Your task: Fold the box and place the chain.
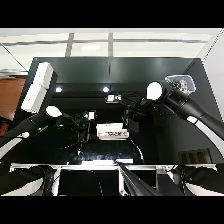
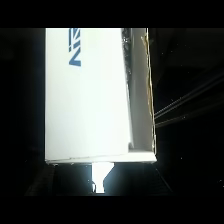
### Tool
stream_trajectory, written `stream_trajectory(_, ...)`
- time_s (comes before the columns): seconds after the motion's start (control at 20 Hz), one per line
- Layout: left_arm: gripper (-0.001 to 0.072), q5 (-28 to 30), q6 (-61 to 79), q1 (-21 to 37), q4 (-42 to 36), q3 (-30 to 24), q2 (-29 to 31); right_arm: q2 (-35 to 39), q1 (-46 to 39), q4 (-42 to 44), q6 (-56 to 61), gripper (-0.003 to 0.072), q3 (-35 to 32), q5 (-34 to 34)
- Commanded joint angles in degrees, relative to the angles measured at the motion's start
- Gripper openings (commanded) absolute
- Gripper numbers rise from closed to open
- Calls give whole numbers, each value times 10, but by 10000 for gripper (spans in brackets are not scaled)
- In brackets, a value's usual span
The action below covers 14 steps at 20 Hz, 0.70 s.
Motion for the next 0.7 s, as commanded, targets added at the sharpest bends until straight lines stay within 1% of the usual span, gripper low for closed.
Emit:
stream_trajectory(0.0, 369, 0, 0, 0, 0, 0, 0, 0, 1, 0, 11, 160, -2, 3)
stream_trajectory(0.35, 369, 0, 0, 0, 0, 0, 0, 0, 1, 2, 12, 162, -16, 9)
stream_trajectory(0.4, 369, 0, 0, 0, 0, 0, 0, 0, 1, 2, 12, 167, -16, 9)
stream_trajectory(0.45, 369, 0, 0, 0, 0, 0, 0, 0, 1, 2, 12, 211, -16, 9)
stream_trajectory(0.65, 369, 0, 0, 0, 0, 0, 0, 0, 1, 2, 15, 210, -16, 8)
